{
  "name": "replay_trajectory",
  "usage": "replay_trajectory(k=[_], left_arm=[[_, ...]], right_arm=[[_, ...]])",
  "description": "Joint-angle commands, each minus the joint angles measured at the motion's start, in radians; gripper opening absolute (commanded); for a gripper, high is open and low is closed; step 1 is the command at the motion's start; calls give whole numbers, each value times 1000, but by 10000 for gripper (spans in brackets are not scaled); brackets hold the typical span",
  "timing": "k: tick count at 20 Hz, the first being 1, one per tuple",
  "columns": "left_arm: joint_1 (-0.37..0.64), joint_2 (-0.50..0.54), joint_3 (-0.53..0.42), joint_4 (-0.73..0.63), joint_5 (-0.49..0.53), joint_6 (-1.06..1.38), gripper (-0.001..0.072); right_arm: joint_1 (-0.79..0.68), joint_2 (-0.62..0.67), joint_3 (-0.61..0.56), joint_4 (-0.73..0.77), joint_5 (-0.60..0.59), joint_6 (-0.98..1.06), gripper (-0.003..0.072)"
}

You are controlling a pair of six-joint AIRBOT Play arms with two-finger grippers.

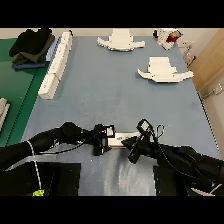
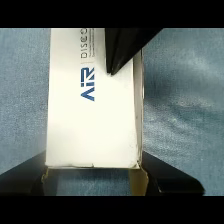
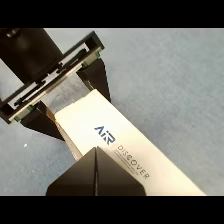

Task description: Fold the box.

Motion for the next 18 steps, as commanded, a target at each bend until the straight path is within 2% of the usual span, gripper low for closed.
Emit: replay_trajectory(k=[1, 5, 14, 16, 18], left_arm=[[0, 0, -1, 0, 0, 0, 446], [0, 0, -1, 0, 0, 0, 446], [0, 0, -1, 0, 0, 0, 446], [0, 0, -1, 0, 0, 0, 446], [0, 0, -1, 0, 0, 0, 446]], right_arm=[[3, -60, -11, -1, -8, 7, 12], [6, -73, -10, -1, -6, 7, 11], [0, 40, 14, -36, 6, 6, 12], [-19, 37, 51, -37, -39, 6, 12], [-63, 24, 105, -69, -138, 6, 11]])
